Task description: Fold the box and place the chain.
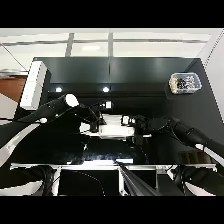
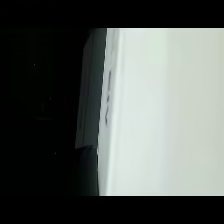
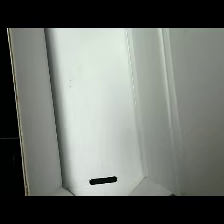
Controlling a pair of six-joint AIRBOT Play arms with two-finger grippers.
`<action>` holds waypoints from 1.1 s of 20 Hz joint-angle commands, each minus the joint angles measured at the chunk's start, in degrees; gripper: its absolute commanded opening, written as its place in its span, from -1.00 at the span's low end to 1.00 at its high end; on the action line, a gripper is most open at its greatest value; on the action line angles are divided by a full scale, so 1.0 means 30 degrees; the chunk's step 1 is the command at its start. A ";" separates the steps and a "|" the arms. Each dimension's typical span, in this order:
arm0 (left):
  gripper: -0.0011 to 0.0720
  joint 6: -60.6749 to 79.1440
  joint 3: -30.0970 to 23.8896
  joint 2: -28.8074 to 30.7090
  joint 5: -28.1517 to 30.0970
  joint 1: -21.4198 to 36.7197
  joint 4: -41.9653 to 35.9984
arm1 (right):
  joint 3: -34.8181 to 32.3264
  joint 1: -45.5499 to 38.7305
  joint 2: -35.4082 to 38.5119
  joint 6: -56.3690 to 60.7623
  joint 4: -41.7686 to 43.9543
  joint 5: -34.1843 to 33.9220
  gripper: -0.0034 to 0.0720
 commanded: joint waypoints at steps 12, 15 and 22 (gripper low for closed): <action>-0.89 -0.0022 0.0000 0.0007 -0.0393 -0.0015 0.0051 | 0.0015 0.0124 -0.0080 -0.0015 -0.0466 0.0554 0.97; -0.89 -0.0022 0.0000 0.0000 -0.0408 -0.0015 0.0051 | 0.0015 0.0124 -0.0080 -0.0015 -0.0459 0.0554 0.85; -0.55 -0.0015 0.0095 0.0022 -0.0903 -0.0007 0.0277 | 0.0015 0.0124 -0.0044 0.0000 -0.0452 0.0546 0.53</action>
